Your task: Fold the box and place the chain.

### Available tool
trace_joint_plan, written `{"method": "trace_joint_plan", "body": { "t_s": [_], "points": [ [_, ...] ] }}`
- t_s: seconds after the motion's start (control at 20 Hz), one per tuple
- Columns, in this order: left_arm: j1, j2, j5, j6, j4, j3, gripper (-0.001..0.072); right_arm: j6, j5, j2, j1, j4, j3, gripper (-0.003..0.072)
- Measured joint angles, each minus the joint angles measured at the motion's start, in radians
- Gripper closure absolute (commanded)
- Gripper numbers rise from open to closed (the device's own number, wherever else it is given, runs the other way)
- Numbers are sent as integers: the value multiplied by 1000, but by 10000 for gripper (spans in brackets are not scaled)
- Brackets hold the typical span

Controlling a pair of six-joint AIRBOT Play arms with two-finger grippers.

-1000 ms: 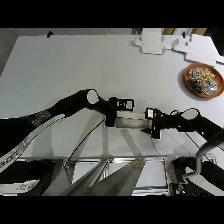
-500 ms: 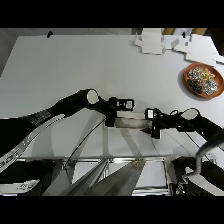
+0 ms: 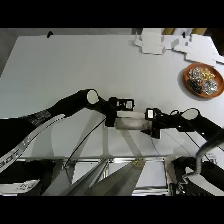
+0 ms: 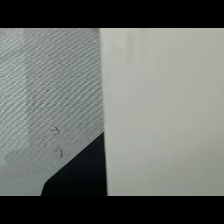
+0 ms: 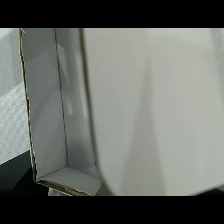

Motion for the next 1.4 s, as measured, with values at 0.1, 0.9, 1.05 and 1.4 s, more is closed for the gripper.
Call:
{"method": "trace_joint_plan", "body": {
  "t_s": [0.1, 0.9, 1.05, 1.4],
  "points": [
    [0, 0, 0, 0, 0, 0, 701, 0, 10, 5, 0, -3, 0, -11],
    [0, 0, -1, 0, 0, 0, 701, 0, -10, -1, 0, -23, 0, 111],
    [0, 0, -1, 0, 0, 0, 701, 0, -21, -6, 0, -23, 0, 112],
    [0, 0, -1, 0, 0, 0, 701, -6, -44, -8, 12, -5, 0, 9]
  ]
}}
